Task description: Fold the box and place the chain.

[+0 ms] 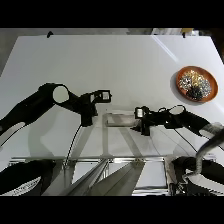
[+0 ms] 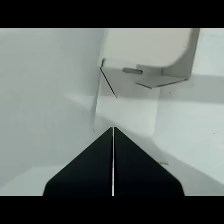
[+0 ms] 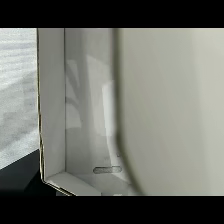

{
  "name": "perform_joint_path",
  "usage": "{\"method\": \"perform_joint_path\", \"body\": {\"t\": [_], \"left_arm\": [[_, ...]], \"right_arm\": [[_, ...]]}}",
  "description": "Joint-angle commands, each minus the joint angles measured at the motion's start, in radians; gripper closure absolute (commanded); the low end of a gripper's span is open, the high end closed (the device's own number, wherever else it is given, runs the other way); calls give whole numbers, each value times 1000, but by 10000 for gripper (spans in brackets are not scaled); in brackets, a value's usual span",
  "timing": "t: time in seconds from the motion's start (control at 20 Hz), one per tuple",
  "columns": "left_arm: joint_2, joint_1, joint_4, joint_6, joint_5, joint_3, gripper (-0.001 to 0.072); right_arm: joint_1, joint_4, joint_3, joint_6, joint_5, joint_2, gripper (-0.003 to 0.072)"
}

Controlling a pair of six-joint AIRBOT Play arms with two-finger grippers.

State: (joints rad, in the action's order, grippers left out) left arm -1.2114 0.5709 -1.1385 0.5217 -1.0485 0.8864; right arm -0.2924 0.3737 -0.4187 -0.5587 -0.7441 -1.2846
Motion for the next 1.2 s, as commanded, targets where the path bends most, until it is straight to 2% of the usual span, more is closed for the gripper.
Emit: {"method": "perform_joint_path", "body": {"t": [0.0,0.1,0.25,0.5,0.65,0.95,1.15], "left_arm": [[73,46,2,60,-27,1,708],[68,121,32,59,41,1,707],[35,203,103,36,238,1,705],[-99,190,176,53,518,1,703],[-161,182,224,88,625,1,704],[-242,182,252,90,613,1,705],[-172,179,175,90,502,1,705]], "right_arm": [[1,0,0,0,-1,1,278],[1,0,0,0,-1,1,278],[1,0,0,0,-1,1,278],[1,0,0,0,-2,1,278],[1,0,0,0,-1,1,278],[1,0,0,0,-1,1,278],[1,0,0,0,-1,1,278]]}}
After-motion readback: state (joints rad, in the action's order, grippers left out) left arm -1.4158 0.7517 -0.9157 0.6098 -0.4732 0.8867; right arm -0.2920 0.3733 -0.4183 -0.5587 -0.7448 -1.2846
